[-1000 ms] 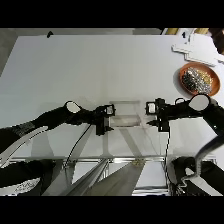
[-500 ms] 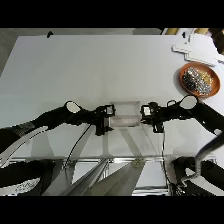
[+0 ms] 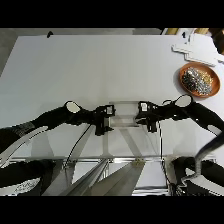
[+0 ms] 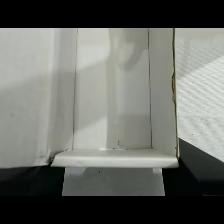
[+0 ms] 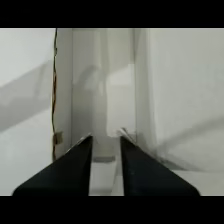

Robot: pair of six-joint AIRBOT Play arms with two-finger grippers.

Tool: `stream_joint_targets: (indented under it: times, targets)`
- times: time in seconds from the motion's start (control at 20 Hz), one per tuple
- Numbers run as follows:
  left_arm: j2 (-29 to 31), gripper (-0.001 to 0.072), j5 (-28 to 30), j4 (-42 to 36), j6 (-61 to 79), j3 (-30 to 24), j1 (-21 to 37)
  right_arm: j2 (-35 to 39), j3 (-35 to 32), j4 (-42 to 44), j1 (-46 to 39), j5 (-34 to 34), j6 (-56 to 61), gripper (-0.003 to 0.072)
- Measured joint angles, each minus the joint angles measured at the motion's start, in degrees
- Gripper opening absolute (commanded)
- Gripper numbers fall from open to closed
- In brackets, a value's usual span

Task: Fold the box and place the chain.

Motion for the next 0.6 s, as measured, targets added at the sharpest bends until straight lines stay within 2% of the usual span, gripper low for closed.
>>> stream_joint_targets:
  times: [0.1, 0.35, 0.6]
  targets:
    - [0.0, 0.0252, 0.0, 0.0, 0.0, 0.0, 0.0, -0.4, -0.3, 0.9, 1.0, -0.9, -0.1, 0.0427]
    - [0.0, 0.0252, -0.2, 0.0, 0.0, 0.0, 0.0, 0.4, -2.7, 1.2, 1.9, -2.1, 0.6, 0.0413]
    - [0.0, 0.0252, 0.0, 0.0, 0.0, 0.0, 0.0, 7.3, -3.8, -2.6, 0.9, -2.0, 8.0, 0.039]
